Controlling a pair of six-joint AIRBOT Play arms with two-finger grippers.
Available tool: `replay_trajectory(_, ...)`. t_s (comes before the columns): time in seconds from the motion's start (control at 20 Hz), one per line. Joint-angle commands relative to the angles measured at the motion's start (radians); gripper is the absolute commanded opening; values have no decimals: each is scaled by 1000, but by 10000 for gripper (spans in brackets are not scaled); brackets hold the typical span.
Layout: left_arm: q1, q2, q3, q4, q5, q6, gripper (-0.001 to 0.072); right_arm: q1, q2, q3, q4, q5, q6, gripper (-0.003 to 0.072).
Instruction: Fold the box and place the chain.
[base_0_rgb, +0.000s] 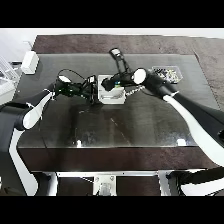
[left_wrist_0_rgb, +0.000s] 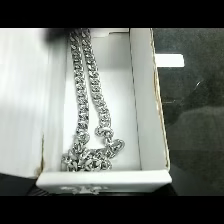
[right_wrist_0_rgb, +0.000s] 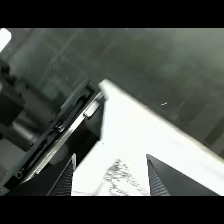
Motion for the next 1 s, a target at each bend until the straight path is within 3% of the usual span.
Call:
replay_trajectory(0.0,1,0,1,0,0,0,408,-98,100,-44,-1,43,1,512)
replay_trajectory(0.2,1,0,1,0,0,0,408,-283,209,-219,5,-19,35,492)
replay_trajectory(0.35,1,0,1,0,0,0,408,-386,214,-318,18,-81,58,491)
replay_trajectory(0.4,1,0,1,0,0,0,408,-408,214,-352,18,-130,61,442)
replay_trajectory(0.45,1,0,1,0,0,0,408,-427,214,-385,19,-188,61,340)
replay_trajectory(0.5,1,0,1,0,0,0,408,-439,214,-415,19,-251,61,337)
replay_trajectory(0.55,1,0,1,0,0,0,408,-448,212,-434,19,-296,61,384)
replay_trajectory(0.6,1,0,1,0,0,0,408,-457,205,-442,19,-328,63,488)
replay_trajectory(0.65,1,0,1,0,0,0,408,-465,192,-442,19,-347,82,515)
replay_trajectory(0.95,1,0,1,0,0,0,409,-478,58,-435,47,-437,192,516)
